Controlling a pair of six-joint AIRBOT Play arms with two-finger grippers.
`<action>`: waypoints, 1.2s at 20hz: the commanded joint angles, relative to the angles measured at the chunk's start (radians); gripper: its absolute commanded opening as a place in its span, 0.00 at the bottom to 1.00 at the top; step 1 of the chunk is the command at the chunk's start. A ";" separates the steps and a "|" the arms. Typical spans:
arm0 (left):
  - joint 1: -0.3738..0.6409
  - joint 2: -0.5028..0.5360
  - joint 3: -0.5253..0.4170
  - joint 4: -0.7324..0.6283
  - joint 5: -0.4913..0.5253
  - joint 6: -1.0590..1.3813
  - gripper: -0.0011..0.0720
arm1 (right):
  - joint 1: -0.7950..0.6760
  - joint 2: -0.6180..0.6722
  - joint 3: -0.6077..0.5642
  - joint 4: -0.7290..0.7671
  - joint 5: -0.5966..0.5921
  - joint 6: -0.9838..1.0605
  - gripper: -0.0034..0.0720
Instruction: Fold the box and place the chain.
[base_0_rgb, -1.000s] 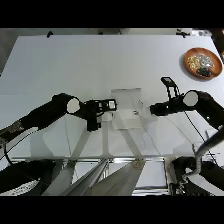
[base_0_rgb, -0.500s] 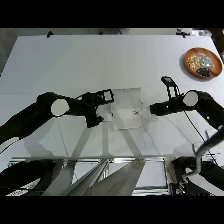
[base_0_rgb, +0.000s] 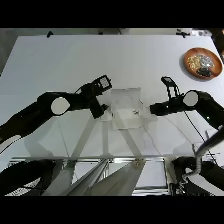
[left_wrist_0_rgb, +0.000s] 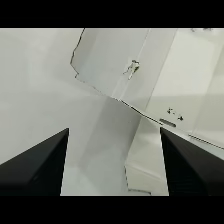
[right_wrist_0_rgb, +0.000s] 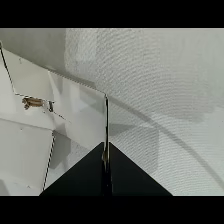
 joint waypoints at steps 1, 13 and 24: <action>0.019 -0.071 0.001 -0.054 0.064 -0.003 0.84 | 0.001 0.000 0.000 0.005 0.003 0.000 0.06; 0.226 -0.265 0.145 -0.526 -0.284 0.334 0.83 | 0.001 0.000 0.000 0.008 0.011 -0.001 0.06; 0.243 -0.411 0.330 -0.358 -0.569 0.218 0.83 | 0.001 0.000 0.000 0.008 0.027 -0.001 0.06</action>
